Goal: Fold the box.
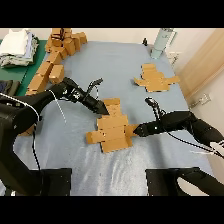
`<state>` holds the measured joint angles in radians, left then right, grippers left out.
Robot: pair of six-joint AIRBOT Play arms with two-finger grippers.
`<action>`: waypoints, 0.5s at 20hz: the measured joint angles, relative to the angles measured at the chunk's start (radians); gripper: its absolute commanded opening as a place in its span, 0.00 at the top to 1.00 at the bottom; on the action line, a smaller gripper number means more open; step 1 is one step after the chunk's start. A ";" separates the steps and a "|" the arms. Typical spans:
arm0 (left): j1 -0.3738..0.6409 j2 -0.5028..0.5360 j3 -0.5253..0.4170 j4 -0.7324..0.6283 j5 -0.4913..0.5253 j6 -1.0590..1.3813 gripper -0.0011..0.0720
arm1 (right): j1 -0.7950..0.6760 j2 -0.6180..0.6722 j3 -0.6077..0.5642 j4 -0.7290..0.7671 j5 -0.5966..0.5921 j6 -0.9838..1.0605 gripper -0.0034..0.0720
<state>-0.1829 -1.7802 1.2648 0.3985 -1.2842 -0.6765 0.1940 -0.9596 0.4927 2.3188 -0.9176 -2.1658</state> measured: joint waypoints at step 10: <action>-0.003 0.000 0.001 -0.005 -0.035 0.028 0.97 | 0.000 0.000 0.000 0.000 0.004 0.001 0.56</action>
<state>-0.1860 -1.7805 1.2655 0.3931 -1.3197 -0.6487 0.1936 -0.9596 0.4927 2.3188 -0.9134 -2.1651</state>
